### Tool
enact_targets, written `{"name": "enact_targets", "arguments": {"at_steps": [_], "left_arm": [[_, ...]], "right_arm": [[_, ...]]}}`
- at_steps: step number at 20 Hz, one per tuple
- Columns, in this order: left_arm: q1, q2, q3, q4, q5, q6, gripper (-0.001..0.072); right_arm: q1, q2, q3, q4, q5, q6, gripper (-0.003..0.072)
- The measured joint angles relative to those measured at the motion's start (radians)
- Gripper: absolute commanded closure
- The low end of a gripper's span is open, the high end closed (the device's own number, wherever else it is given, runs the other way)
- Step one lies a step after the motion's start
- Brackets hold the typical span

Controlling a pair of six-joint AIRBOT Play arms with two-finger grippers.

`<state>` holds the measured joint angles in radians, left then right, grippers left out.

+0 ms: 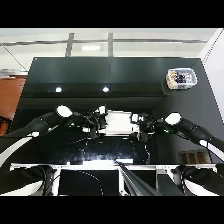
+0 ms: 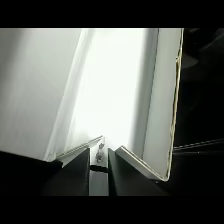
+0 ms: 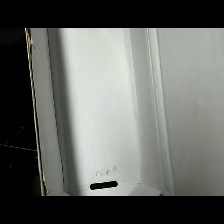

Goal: Fold the box and place the chain.

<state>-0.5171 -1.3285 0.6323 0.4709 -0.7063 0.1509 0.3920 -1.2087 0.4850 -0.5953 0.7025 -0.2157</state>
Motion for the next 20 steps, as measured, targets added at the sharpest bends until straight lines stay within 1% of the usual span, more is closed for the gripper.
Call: {"name": "enact_targets", "arguments": {"at_steps": [2, 3, 4, 6, 7, 8, 9, 10, 11, 12, 14, 15, 16, 18, 20], "left_arm": [[-0.007, 0.0, 0.0, 0.0, 0.011, 0.0, 0.0562], [-0.009, 0.0, 0.0, 0.0, 0.015, 0.0, 0.0527], [-0.01, 0.0, 0.0, 0.0, 0.016, 0.0, 0.0472], [-0.013, 0.0, 0.0, -0.002, 0.016, 0.001, 0.0453], [-0.013, 0.0, 0.0, -0.001, 0.018, 0.001, 0.0333], [-0.013, 0.0, 0.0, -0.001, 0.019, 0.001, 0.0302], [-0.014, 0.0, 0.0, -0.001, 0.019, 0.001, 0.0305], [-0.014, 0.0, 0.0, -0.001, 0.021, 0.002, 0.0316], [-0.014, 0.0, 0.0, -0.001, 0.023, 0.001, 0.0418], [-0.014, 0.0, 0.0, 0.0, 0.028, 0.002, 0.0472], [-0.014, 0.0, 0.0, -0.001, 0.032, 0.003, 0.0478], [-0.014, 0.0, 0.0, -0.001, 0.029, 0.003, 0.0636], [-0.013, 0.001, 0.0, -0.001, 0.027, 0.001, 0.068], [-0.003, 0.012, 0.0, 0.011, 0.015, -0.024, 0.0681], [0.023, 0.041, 0.0, 0.056, -0.001, -0.099, 0.0681]], "right_arm": [[0.0, 0.0, 0.0, 0.0, 0.0, 0.0, 0.0219], [0.0, 0.0, 0.0, 0.0, 0.0, 0.0, 0.0219], [0.0, 0.0, 0.0, 0.0, 0.0, 0.0, 0.0219], [0.0, 0.0, 0.0, 0.0, 0.0, 0.0, 0.0219], [0.0, 0.0, 0.0, 0.0, 0.0, 0.0, 0.0219], [0.0, 0.0, 0.0, 0.0, -0.001, 0.0, 0.0219], [0.0, 0.0, 0.0, 0.001, -0.001, 0.0, 0.0219], [0.0, 0.0, 0.0, 0.001, -0.001, 0.0, 0.0219], [0.0, 0.0, 0.0, 0.001, -0.001, 0.0, 0.0219], [0.0, 0.0, 0.0, 0.001, -0.001, 0.0, 0.0219], [0.0, 0.0, 0.0, 0.0, -0.001, -0.001, 0.0219], [0.0, 0.0, 0.0, 0.0, -0.001, -0.001, 0.0219], [0.0, 0.0, 0.0, 0.0, -0.001, -0.001, 0.0219], [0.0, 0.0, 0.0, 0.0, 0.0, -0.002, 0.0219], [0.0, 0.0, 0.0, 0.0, 0.0, -0.002, 0.0219]]}}
